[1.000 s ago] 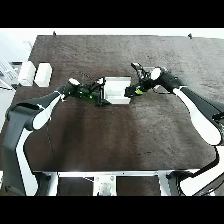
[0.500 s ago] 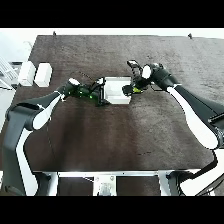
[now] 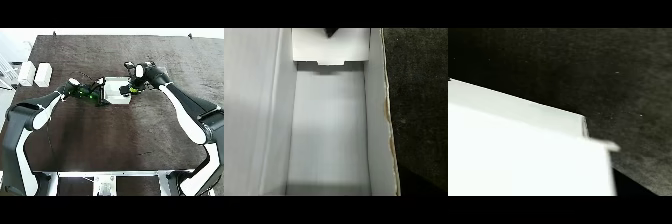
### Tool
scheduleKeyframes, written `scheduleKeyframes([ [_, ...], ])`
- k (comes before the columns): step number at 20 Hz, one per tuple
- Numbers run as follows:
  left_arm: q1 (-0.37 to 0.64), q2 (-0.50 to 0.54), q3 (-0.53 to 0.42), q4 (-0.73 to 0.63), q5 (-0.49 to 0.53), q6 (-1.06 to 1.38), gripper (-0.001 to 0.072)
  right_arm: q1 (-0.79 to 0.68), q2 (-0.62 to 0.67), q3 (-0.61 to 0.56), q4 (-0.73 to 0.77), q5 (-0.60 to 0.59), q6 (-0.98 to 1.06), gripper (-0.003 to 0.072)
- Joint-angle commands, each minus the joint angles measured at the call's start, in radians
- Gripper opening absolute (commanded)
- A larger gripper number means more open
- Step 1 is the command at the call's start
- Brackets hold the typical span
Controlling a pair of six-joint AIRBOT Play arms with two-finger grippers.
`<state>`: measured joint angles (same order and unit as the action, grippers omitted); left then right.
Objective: Fold the box and place the chain.
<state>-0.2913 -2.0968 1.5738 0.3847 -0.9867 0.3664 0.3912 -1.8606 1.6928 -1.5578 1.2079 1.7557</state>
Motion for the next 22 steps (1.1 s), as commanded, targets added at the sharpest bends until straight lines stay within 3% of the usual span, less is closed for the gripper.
scheduleKeyframes([
  [1, 0.001, 0.000, 0.000, 0.000, -0.001, 0.000, 0.0426, 0.019, -0.049, 0.069, -0.102, 0.112, 0.066, 0.0433],
  [12, 0.001, 0.000, 0.000, 0.000, -0.001, 0.000, 0.0426, 0.034, -0.061, 0.084, -0.126, 0.091, 0.182, 0.0403],
  [18, 0.001, 0.000, 0.000, 0.000, -0.001, 0.000, 0.0426, 0.034, -0.064, 0.084, -0.129, 0.071, 0.240, 0.0297],
  [22, 0.001, 0.000, 0.000, 0.000, -0.002, -0.003, 0.0426, 0.034, -0.079, 0.084, -0.126, 0.068, 0.256, 0.0296],
])
